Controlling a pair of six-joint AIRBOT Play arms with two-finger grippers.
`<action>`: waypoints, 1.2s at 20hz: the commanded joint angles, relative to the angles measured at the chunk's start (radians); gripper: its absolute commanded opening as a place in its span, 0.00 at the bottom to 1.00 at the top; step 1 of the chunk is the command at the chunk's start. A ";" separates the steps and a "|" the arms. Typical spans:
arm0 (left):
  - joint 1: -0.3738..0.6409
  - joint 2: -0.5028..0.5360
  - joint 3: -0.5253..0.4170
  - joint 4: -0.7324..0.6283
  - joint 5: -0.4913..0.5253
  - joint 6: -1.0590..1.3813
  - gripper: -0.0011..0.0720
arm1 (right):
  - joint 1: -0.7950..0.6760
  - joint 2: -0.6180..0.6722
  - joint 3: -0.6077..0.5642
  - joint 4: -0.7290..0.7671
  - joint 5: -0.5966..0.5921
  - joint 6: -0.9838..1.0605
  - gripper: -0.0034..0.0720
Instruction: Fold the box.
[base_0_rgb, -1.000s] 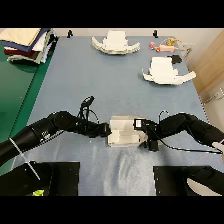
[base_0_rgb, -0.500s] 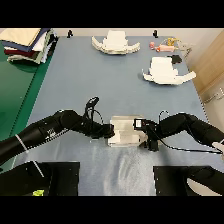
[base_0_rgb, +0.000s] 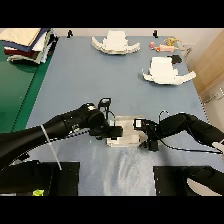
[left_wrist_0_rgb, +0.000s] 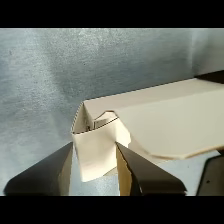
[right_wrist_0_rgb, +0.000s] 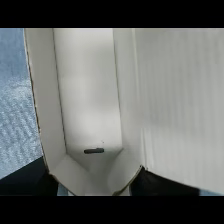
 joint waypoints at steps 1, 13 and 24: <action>-0.045 -0.077 0.090 0.082 -0.096 -0.105 0.57 | 0.000 0.001 0.001 0.000 0.000 0.000 0.77; -0.066 -0.179 0.210 0.053 -0.159 -0.128 0.57 | 0.000 0.001 0.001 0.000 0.000 0.000 0.77; -0.066 -0.239 0.211 0.037 -0.159 -0.130 0.57 | 0.000 0.001 0.001 0.000 0.000 0.000 0.77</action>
